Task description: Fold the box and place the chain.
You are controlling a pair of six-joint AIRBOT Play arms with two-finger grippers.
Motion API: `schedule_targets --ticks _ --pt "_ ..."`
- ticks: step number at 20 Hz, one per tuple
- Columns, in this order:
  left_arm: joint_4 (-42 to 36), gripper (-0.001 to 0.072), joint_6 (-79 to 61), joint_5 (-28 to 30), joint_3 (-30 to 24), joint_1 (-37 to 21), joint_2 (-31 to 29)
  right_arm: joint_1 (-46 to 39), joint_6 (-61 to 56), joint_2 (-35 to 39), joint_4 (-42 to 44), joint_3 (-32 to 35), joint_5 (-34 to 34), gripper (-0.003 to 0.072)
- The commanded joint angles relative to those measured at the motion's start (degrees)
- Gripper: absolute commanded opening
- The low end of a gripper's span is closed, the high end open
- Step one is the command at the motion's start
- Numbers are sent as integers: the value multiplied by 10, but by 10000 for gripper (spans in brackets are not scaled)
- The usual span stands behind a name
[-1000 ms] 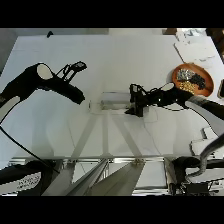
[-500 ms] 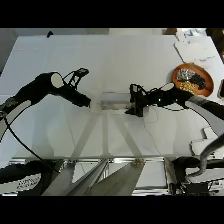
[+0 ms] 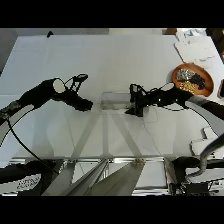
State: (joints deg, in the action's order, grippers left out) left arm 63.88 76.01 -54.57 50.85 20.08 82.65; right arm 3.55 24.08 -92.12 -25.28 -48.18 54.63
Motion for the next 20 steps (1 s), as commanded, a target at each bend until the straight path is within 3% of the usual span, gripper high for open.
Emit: schedule_targets --ticks 1,8,15,20 --pt "-9 6 1 8 -14 0 1 0 0 0 0 -1 0 493" --pt "-146 6 -78 9 -14 -2 -11 0 0 0 0 -1 0 493" --pt "-139 6 -81 13 -14 -31 -61 0 0 0 0 -1 0 493" --pt "-46 8 -34 12 -15 -38 -60 0 0 0 0 -1 0 493"
